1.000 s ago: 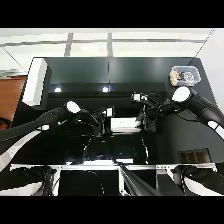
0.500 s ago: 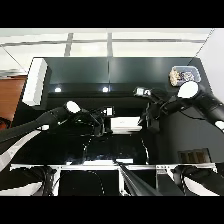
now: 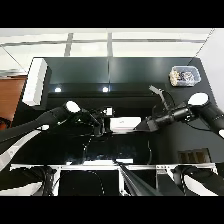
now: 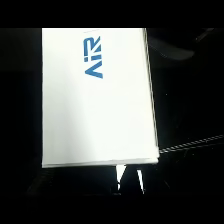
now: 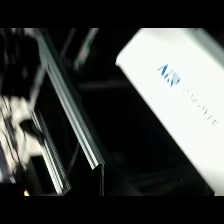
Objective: Fold the box and place the chain.
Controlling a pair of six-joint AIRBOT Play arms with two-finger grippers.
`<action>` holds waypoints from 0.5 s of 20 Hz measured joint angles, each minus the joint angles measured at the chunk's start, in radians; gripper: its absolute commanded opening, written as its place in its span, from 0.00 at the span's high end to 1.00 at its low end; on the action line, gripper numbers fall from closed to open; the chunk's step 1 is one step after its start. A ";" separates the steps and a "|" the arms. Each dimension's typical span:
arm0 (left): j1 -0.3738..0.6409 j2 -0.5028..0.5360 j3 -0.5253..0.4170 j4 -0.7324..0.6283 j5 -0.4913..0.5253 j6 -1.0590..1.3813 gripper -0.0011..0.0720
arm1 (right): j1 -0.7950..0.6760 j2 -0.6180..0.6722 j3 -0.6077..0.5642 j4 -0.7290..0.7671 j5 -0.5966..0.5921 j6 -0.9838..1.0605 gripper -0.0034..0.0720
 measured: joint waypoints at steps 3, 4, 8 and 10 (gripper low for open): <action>0.000 0.000 0.000 -0.001 0.000 0.000 0.54 | 0.004 -0.020 -0.040 0.039 -0.121 0.074 0.93; 0.000 0.000 0.000 -0.001 0.000 0.000 0.54 | 0.010 -0.029 -0.047 0.046 -0.153 0.086 0.93; 0.000 0.000 0.000 -0.002 0.000 0.000 0.54 | 0.047 -0.080 -0.060 0.052 -0.254 0.116 0.93; 0.000 0.000 0.000 -0.002 0.000 0.001 0.54 | 0.059 -0.099 -0.062 0.039 -0.278 0.120 0.93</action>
